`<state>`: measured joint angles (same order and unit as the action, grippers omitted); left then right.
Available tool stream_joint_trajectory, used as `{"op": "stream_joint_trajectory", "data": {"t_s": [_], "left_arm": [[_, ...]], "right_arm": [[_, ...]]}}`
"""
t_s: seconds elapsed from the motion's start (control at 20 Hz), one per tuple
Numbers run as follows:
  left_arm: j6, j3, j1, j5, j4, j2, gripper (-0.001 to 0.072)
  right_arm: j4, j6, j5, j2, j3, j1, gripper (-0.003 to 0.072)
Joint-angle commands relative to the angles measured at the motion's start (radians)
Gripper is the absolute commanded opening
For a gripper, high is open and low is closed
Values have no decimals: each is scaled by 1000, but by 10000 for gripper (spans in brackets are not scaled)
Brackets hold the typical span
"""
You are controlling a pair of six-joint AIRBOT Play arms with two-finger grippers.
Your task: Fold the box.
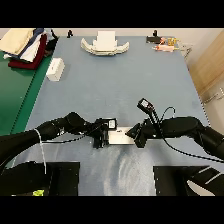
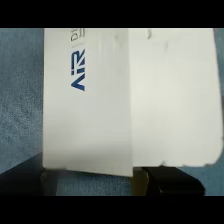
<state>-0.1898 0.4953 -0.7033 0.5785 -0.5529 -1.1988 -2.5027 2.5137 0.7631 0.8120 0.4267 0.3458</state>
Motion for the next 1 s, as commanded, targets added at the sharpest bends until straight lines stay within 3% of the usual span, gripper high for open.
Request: {"op": "stream_joint_trajectory", "data": {"t_s": [0.0,0.05,0.1,0.15,0.45,0.95], "left_arm": [[0,0,-1,0,0,0,522],[0,0,-1,0,0,0,522],[0,0,0,0,0,0,522],[0,0,-1,0,0,0,522],[0,0,-1,0,0,0,522],[0,0,0,0,0,0,522]], "right_arm": [[35,60,-110,-50,-31,51,153],[35,94,-109,-51,-31,51,326],[35,132,-102,-53,-31,51,406],[40,176,-84,-53,-25,51,436],[177,229,-39,-53,44,55,437],[257,322,-56,-53,56,55,437]]}}
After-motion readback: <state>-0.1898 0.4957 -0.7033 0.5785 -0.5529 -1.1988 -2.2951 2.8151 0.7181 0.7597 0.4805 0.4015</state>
